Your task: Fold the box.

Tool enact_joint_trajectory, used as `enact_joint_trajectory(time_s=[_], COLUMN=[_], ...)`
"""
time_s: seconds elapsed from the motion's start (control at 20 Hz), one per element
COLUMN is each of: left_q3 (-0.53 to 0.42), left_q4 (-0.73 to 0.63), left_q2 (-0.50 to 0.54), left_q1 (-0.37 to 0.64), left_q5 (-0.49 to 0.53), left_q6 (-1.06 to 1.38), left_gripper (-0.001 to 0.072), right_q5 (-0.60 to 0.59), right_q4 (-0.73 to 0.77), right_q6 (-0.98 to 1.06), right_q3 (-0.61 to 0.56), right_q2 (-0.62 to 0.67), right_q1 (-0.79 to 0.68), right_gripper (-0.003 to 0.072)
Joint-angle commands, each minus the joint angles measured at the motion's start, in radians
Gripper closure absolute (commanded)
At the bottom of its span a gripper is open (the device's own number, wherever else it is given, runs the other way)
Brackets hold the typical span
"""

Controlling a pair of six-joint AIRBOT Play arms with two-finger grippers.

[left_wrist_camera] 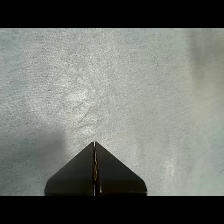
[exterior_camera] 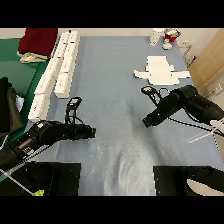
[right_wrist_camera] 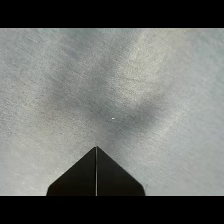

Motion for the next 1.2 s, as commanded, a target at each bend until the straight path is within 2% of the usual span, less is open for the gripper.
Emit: enact_joint_trajectory(time_s=[0.0, 0.55, 0.65, 0.7, 0.8, 0.9, 1.1, 1.15], left_q3=[0.0, 0.0, 0.0, 0.0, 0.0, 0.0, 0.0, 0.0], left_q4=[0.0, 0.0, 0.0, 0.0, 0.0, 0.0, 0.0, 0.0], left_q2=[0.0, 0.0, 0.0, 0.0, 0.0, 0.0, 0.0, 0.0], left_q1=[0.0, 0.0, 0.0, 0.0, 0.0, 0.0, 0.0, 0.0], left_q5=[0.0, 0.0, 0.0, 0.0, 0.0, 0.0, 0.0, 0.0], left_q6=[0.0, 0.0, 0.0, 0.0, 0.0, 0.0, 0.0, 0.0], left_gripper=[0.0697, 0.0698, 0.0697, 0.0697, 0.0698, 0.0697, 0.0698, 0.0697], right_q5=[0.0, 0.001, 0.0, 0.0, 0.031, 0.08, 0.115, 0.116], right_q4=[0.0, 0.001, 0.047, 0.118, 0.303, 0.407, 0.412, 0.411], right_q6=[0.0, 0.0, 0.001, 0.009, 0.064, 0.165, 0.491, 0.519], right_q3=[0.001, 0.001, 0.001, 0.001, 0.001, 0.001, 0.001, 0.003], right_q2=[-0.001, -0.001, -0.001, -0.001, -0.002, -0.003, -0.003, -0.003], right_q1=[0.0, 0.0, 0.0, 0.0, 0.0, 0.0, 0.004, 0.002], right_gripper=[0.0682, 0.0682, 0.0682, 0.0682, 0.0682, 0.0682, 0.0677, 0.0638])
